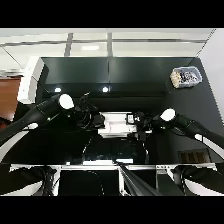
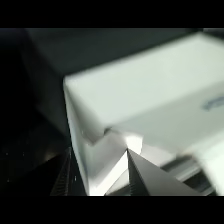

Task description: Fold the box and place the chain.

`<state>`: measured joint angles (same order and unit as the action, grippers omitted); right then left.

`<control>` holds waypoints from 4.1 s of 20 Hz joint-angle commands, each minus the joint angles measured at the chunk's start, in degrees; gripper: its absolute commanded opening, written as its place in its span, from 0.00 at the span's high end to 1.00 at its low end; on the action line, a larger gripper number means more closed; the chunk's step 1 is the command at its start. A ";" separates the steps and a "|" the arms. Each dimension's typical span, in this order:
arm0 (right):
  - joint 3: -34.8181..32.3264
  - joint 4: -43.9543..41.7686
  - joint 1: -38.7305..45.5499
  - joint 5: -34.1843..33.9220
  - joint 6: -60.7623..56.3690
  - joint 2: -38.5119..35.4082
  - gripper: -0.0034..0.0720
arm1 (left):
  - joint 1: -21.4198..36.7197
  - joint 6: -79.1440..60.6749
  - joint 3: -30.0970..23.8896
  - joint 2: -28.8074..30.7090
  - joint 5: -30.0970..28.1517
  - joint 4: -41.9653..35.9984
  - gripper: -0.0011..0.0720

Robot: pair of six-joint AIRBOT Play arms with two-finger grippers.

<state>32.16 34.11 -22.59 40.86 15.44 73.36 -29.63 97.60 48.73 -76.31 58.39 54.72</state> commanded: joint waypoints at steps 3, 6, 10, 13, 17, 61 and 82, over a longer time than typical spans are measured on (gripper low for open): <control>-0.02 0.00 -0.04 0.00 0.00 0.04 0.65 | -3.80 5.14 1.68 -0.02 -2.34 2.80 0.52; -0.02 0.00 -0.04 0.00 0.00 0.04 0.65 | -6.21 12.61 2.99 -0.02 -1.33 10.47 0.54; -0.02 0.00 -0.04 -0.02 0.00 0.04 0.65 | -12.07 22.62 5.35 -0.17 -1.14 22.47 0.54; -0.02 0.00 -0.04 0.00 0.00 0.04 0.65 | -13.88 23.02 6.38 -1.62 -0.24 22.64 0.62; -0.02 0.00 -0.04 0.00 0.00 0.04 0.65 | -15.67 26.16 10.43 -6.14 6.14 27.39 0.61; -0.04 1.55 -0.04 3.56 -9.38 -8.37 0.79 | -17.94 37.73 14.97 -9.77 8.04 31.58 0.95; 8.24 20.31 7.89 20.94 -69.09 -11.19 0.94 | -17.90 37.77 14.97 -9.77 8.15 31.34 0.95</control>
<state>35.97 38.89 -20.64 50.11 -24.25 66.35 -47.57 135.39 63.64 -86.04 66.41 85.93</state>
